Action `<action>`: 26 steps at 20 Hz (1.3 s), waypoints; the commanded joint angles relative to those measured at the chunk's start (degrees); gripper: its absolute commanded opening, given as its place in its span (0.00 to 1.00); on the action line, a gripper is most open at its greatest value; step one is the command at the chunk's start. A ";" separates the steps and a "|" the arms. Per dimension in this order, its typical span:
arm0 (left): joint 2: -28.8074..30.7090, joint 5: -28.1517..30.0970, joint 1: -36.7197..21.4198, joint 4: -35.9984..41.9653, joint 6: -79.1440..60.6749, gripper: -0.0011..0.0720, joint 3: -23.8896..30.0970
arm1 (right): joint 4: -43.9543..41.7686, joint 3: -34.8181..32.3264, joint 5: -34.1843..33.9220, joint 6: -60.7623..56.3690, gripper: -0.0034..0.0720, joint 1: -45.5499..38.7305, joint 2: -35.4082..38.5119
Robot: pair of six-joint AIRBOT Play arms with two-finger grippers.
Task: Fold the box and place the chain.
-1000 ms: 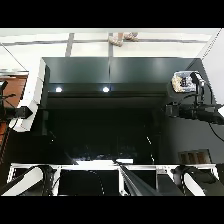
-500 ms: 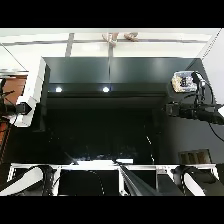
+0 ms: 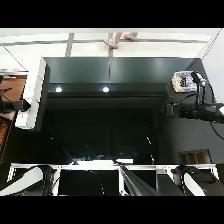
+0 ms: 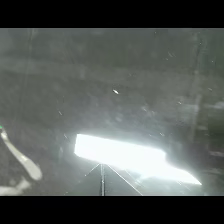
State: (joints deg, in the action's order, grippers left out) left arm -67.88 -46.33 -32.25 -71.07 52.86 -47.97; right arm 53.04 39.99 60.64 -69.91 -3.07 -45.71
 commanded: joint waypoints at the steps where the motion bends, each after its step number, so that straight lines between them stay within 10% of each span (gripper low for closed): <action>1: 2.14 -4.11 0.39 0.72 0.11 1.00 -6.56 | 5.70 5.68 7.43 0.00 0.07 -0.02 0.04; 5: 6.80 -5.31 3.43 16.04 0.15 0.85 -14.47 | 5.01 14.69 9.22 0.00 0.07 0.00 0.35; 7: 9.70 -7.13 6.62 25.92 -0.07 0.10 -14.97 | 4.00 15.72 7.28 1.53 0.07 0.07 1.03; 8: 10.75 -9.01 8.98 27.78 -0.66 0.05 -14.95 | 4.87 15.28 6.95 6.34 0.07 0.15 1.20; 11: 14.80 -9.66 20.33 22.25 -3.37 0.05 -11.67 | 4.72 10.34 -3.32 12.37 0.06 0.15 2.25; 16: 22.49 9.57 31.89 15.91 -3.37 0.05 4.63 | 11.74 -3.61 -34.10 9.53 0.07 -0.04 2.75; 26: 22.36 9.94 31.78 16.02 -3.39 0.05 7.65 | 14.95 -4.17 -34.14 9.53 0.07 -0.02 2.78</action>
State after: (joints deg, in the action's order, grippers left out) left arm -45.65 -36.97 -0.69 -55.00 49.47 -40.73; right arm 67.44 36.07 27.44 -60.38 -3.07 -42.96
